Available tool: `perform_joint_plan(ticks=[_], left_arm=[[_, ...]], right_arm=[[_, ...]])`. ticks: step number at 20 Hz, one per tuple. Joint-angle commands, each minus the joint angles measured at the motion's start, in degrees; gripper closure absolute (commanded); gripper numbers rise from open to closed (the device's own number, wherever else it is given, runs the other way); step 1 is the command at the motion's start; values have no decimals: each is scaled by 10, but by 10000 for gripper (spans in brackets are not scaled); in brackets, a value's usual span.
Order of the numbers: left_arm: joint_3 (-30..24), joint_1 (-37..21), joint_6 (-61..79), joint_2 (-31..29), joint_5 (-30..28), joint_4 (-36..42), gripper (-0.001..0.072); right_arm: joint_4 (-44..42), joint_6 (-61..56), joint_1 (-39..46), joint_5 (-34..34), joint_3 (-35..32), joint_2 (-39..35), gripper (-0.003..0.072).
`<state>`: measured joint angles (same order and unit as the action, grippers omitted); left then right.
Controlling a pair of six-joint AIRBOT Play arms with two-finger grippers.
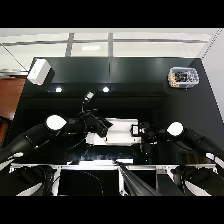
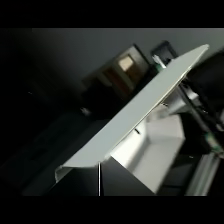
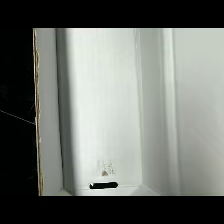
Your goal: Fold the box and place the chain.
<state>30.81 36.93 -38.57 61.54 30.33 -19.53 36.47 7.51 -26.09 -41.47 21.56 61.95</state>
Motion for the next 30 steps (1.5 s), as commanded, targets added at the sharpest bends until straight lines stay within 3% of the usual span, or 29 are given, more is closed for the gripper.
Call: perform_joint_plan(ticks=[1, 5, 11, 15, 18, 20, 25, 26, 29, 30], left_arm=[[-2, 2, 46, 40, -50, 15, 679], [-2, 2, 48, 82, -48, 15, 679], [-2, 2, 58, 86, -26, 10, 679], [10, -1, 58, 74, -26, -55, 679], [22, -24, 58, 31, -14, -113, 679], [22, -61, 57, -9, 21, -157, 679], [22, -193, 58, -68, 188, -273, 674], [21, -204, 59, -67, 215, -288, 620], [14, -193, 130, -66, 242, -313, -3], [12, -183, 155, -66, 242, -313, 3]], right_arm=[[0, 0, 0, 0, 0, 0, 155], [0, 0, 0, 0, 0, 0, 155], [0, 0, 0, 0, 0, 0, 155], [0, 0, 0, 0, 0, 0, 155], [0, 0, 0, 0, 0, 0, 155], [0, 0, 0, 0, 0, 0, 155], [0, 0, 0, 2, 0, 0, 155], [0, 0, 0, 2, 0, 0, 155], [0, 0, 0, 2, 0, 0, 155], [0, 0, 0, 2, 0, 0, 155]])
